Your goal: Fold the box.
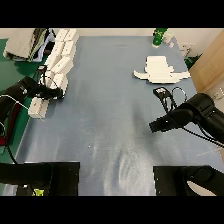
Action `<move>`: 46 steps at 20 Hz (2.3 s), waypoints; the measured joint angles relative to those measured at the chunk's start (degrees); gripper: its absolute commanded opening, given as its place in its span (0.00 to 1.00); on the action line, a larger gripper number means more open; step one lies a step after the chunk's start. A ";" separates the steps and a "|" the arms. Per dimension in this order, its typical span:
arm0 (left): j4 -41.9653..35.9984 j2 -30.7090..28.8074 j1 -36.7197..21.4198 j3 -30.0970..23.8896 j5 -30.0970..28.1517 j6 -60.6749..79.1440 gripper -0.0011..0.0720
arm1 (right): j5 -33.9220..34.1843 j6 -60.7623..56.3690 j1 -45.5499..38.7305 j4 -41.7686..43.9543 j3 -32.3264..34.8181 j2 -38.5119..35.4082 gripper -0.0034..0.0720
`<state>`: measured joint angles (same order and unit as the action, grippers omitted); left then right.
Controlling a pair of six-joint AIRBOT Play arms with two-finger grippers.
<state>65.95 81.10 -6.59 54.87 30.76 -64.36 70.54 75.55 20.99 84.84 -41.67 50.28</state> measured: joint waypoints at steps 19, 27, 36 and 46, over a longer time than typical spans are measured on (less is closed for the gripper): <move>-0.17 3.23 0.50 0.07 -9.44 -1.07 0.51 | 0.02 0.00 0.00 0.00 0.00 0.00 0.07; -0.24 4.35 0.68 0.13 -11.06 -1.05 1.00 | 0.02 0.00 0.00 0.00 0.00 0.00 0.07; 2.69 -1.57 -0.42 2.32 -1.86 -0.83 1.00 | 0.00 0.00 0.00 0.00 0.00 0.00 0.07; -3.26 -21.31 1.09 5.60 19.45 -0.79 0.04 | 0.02 0.00 0.00 0.00 0.00 0.00 0.07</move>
<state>62.70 59.79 -5.50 60.47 50.22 -65.14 70.57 75.55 20.99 84.84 -41.67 50.28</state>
